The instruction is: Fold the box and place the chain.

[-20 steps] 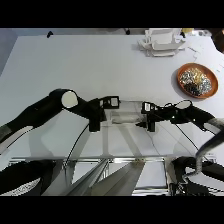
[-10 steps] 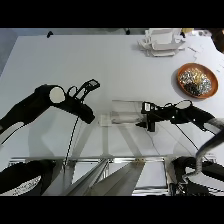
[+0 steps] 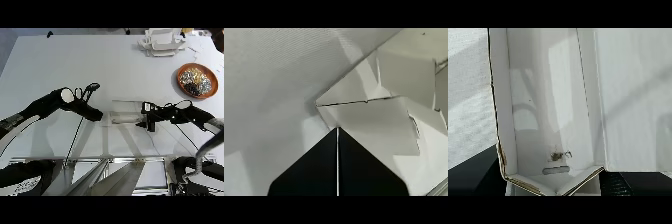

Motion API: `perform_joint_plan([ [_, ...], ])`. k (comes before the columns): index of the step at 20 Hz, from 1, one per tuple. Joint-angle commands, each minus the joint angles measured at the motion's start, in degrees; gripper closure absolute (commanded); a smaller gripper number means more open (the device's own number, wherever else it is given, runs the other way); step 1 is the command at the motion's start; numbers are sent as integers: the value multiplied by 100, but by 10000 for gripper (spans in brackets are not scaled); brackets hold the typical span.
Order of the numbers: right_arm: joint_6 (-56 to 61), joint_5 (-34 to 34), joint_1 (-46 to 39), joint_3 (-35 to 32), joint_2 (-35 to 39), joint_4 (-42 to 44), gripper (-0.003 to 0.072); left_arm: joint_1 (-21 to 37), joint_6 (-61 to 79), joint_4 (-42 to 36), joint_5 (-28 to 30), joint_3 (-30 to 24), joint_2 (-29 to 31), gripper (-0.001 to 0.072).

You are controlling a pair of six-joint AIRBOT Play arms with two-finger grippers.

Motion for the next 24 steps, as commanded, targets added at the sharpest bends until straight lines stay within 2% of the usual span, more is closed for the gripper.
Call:
perform_joint_plan([
  [1, 0, 0, 0, -2, 4, 0, 207, -26, -149, -101, 101, -4, -125, 705],
  [5, -2, 0, 0, -2, 4, 2, 207, -63, -144, -17, -9, -4, -76, 706],
  [10, 0, 0, 0, -2, 4, 2, 207, 11, -1062, 1176, -92, -4, 146, 707],
  [17, 0, 0, 0, -2, 4, 0, 207, -105, -1001, 472, 125, -4, -20, 705],
  [24, 0, 0, 0, -2, 4, 0, 207, -109, -726, -227, 37, -2, 0, 702],
])
